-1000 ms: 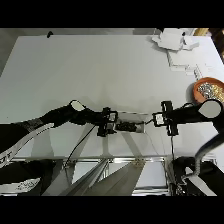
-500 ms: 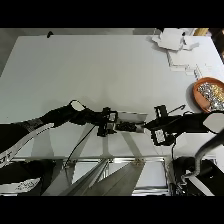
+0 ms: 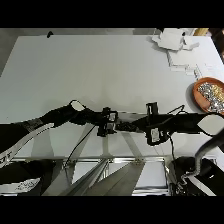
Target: Fold the box and place the chain.
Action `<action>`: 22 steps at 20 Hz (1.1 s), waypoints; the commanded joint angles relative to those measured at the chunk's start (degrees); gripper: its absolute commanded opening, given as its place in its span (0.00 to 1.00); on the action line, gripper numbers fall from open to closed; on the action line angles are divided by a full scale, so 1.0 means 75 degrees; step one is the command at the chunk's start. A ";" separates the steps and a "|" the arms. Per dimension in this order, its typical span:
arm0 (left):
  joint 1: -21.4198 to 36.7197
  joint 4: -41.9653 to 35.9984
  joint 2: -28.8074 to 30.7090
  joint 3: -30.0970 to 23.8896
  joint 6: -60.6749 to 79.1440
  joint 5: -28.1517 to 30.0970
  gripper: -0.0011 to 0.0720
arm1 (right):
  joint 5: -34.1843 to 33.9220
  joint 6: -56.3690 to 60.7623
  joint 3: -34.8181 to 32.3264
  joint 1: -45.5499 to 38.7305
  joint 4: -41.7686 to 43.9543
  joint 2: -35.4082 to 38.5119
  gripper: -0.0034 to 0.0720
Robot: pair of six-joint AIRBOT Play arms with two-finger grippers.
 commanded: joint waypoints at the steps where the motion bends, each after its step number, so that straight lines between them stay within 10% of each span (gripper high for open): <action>1: 0.0000 0.0003 0.0003 0.0000 0.0003 0.0003 0.44 | 0.0166 0.0734 0.0006 0.0058 -0.2031 0.0038 0.07; 4: 0.0000 0.0003 0.0003 0.0000 0.0000 0.0000 0.44 | 0.1043 0.1387 0.0006 -0.0289 -0.3491 0.0140 0.07; 7: 0.0000 0.0003 0.0003 0.0000 0.0000 0.0003 0.44 | 0.1040 0.1227 -0.0090 -0.1419 -0.2908 0.0006 0.40; 22: 0.0000 0.0003 0.0003 0.0000 0.0003 0.0000 0.44 | 0.0192 -0.0475 -0.0612 -0.1868 -0.0950 -0.2092 0.35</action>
